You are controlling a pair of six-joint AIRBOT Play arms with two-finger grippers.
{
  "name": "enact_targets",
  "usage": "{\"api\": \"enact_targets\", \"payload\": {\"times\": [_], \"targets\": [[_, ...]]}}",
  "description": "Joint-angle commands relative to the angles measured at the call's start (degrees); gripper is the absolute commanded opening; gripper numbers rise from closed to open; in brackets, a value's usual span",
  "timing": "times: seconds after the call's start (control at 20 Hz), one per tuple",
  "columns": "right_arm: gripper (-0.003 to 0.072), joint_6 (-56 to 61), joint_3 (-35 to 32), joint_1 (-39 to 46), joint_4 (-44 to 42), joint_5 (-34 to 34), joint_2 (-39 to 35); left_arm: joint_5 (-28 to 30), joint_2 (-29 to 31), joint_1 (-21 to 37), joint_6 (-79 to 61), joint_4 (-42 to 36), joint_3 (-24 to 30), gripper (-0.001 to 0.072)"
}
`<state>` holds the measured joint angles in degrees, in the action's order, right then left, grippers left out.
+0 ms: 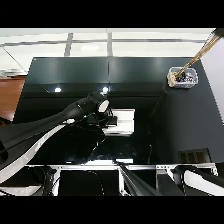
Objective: Fold the box and place the chain.
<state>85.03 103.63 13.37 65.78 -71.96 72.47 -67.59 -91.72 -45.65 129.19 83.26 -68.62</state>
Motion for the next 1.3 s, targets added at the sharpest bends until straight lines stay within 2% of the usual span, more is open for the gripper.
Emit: {"api": "enact_targets", "payload": {"times": [0.0, 0.2, 0.45, 0.85, 1.25], "targets": [[0.0015, -3.52, 0.02, -0.04, -5.9, 0.28, -9.6, -0.13, 0.0, 0.04, 0.0, -0.02, 0.0, 0.0031], [0.0015, -4.11, 0.02, -0.04, -13.22, -0.2, -15.87, -0.15, 0.0, 0.04, 0.0, -0.04, 0.0, 0.0031], [0.0016, -6.05, 0.02, -0.04, -27.28, -4.37, -17.86, -0.15, 0.0, 0.04, 0.0, -0.02, 0.0, 0.0031], [0.0015, -6.01, 0.02, -0.33, -37.05, -7.06, -17.92, -0.17, 0.0, 0.04, 0.0, -0.04, 0.0, 0.0031], [0.0016, -5.73, 0.02, -13.88, -37.22, -8.41, -17.92, -0.44, 0.0, 0.04, 0.0, -0.22, 0.0, 0.0031]]}}
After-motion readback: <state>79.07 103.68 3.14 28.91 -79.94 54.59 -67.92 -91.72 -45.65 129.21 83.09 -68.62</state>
